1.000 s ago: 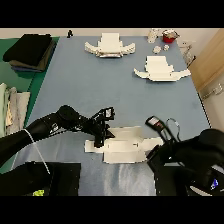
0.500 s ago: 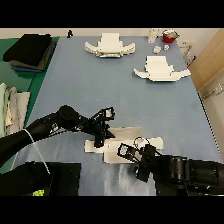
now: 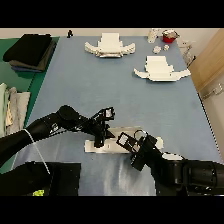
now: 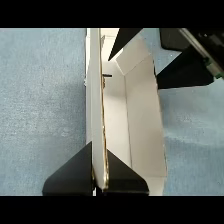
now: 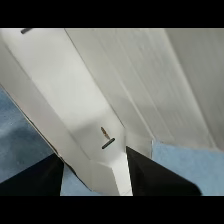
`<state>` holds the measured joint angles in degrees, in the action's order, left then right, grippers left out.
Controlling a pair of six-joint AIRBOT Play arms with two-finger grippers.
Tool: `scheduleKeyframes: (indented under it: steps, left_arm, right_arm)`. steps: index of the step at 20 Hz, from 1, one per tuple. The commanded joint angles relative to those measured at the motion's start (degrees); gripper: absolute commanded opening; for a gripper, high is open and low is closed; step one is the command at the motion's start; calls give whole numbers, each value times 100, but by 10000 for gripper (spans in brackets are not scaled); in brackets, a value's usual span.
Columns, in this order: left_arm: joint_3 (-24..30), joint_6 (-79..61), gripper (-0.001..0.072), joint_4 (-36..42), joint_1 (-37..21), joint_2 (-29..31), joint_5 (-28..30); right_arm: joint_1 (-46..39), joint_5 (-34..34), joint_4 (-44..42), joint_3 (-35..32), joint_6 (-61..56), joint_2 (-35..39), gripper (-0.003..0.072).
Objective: Fold the box.
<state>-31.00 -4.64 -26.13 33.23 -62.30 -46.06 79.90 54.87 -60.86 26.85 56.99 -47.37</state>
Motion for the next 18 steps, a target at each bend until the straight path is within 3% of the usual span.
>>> scheduleKeyframes:
  steps: [1,2,3,10,16,18]
  left_arm:
    - [4,-2,13,0,0,0,0]
    - [4,-2,13,0,0,0,-2]
    - [4,-2,13,0,0,0,0]
    - [4,-2,13,0,0,0,0]
    - [4,-2,13,0,0,0,0]
    - [4,-2,13,2,0,0,0]
  right_arm:
    - [9,278,70,166,-267,7,588]
    - [7,404,42,221,-267,7,694]
    - [7,562,44,264,-264,7,718]
    - [-98,841,133,223,9,254,720]
    - [-1611,-188,-907,-166,2623,964,720]
    - [-2361,-570,-1803,-264,4006,1036,720]
